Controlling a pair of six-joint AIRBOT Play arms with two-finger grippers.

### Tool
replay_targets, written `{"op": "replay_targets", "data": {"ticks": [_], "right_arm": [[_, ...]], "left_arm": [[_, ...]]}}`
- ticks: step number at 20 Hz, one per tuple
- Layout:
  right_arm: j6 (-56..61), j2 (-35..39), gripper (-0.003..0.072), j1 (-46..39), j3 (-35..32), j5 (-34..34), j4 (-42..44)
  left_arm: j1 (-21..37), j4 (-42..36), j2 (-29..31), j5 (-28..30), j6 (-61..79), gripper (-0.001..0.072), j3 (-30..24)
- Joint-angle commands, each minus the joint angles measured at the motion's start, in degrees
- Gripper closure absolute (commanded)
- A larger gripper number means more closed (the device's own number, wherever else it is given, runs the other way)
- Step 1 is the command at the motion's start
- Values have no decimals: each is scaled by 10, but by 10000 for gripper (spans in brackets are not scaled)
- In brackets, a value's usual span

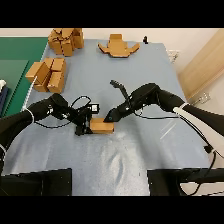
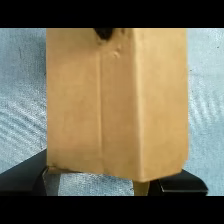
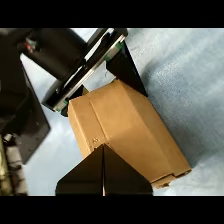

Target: Fold the box.

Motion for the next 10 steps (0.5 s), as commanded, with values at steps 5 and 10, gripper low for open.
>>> {"op": "replay_targets", "data": {"ticks": [5, 10], "right_arm": [[-180, 42, 442, 54, -20, 87, -67], [-200, 83, 126, 85, -20, 100, -198]], "left_arm": [[0, 1, 0, -2, -1, 482, 0], [0, 1, 0, 3, -1, 481, 0]]}}
